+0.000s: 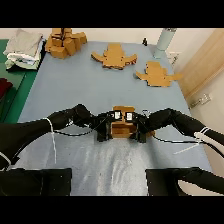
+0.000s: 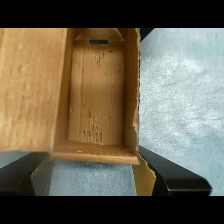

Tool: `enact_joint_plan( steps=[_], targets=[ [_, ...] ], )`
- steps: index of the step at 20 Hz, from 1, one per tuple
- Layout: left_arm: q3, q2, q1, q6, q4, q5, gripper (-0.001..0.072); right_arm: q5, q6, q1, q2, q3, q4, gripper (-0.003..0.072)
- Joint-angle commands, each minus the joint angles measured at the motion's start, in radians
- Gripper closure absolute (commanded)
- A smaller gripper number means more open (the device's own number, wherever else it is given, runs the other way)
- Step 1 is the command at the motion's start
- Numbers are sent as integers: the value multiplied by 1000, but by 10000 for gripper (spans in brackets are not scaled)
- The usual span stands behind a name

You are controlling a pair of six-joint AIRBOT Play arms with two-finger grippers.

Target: Fold the box.

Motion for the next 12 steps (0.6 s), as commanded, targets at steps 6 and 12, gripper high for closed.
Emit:
enact_joint_plan(
  steps=[6, 12],
  targets=[
    [22, -11, -12, -102, 99, -14, 188, 0, 0, 0, 1, 0, 0, 185],
    [22, -11, -12, -103, 97, -12, 188, 0, 0, 0, 1, 0, 0, 185]
  ],
)
